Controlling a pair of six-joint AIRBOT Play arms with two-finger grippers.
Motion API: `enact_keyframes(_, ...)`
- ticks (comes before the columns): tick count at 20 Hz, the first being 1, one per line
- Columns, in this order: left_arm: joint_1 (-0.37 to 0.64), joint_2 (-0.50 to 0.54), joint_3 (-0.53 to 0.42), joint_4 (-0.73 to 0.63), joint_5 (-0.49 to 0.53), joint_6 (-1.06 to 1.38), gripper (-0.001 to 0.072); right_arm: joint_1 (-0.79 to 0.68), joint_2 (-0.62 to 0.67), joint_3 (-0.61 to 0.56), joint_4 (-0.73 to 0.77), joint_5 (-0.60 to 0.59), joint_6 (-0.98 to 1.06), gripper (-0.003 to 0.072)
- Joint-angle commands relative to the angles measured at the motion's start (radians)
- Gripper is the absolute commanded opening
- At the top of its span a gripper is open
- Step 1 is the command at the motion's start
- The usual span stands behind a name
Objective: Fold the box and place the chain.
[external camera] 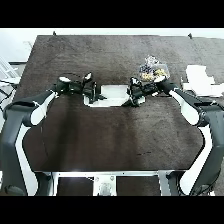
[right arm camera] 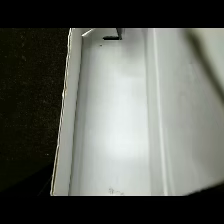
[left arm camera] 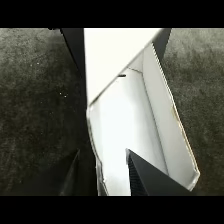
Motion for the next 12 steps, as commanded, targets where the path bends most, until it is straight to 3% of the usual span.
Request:
enact_keyframes(1,0.032,0.014,0.001,-0.039,-0.079,0.001,0.0352,0.0,0.0,0.0,-0.001,0.003,0.0,0.0509)
enact_keyframes(7,0.132,0.109,0.028,-0.051,-0.329,-0.001,0.0349,0.0,0.0,0.0,-0.001,0.003,0.0,0.0509)
enact_keyframes(8,0.141,0.128,0.033,-0.061,-0.359,-0.011,0.0286,0.0,0.0,0.0,-0.001,0.003,0.0,0.0509)
enact_keyframes(9,0.145,0.149,0.034,-0.062,-0.389,-0.015,0.0035,0.0,0.0,0.0,-0.001,0.003,0.0,0.0509)
enact_keyframes(12,0.137,0.217,0.036,-0.058,-0.424,-0.052,0.0018,0.0,0.0,0.0,-0.001,0.003,0.0,0.0509)
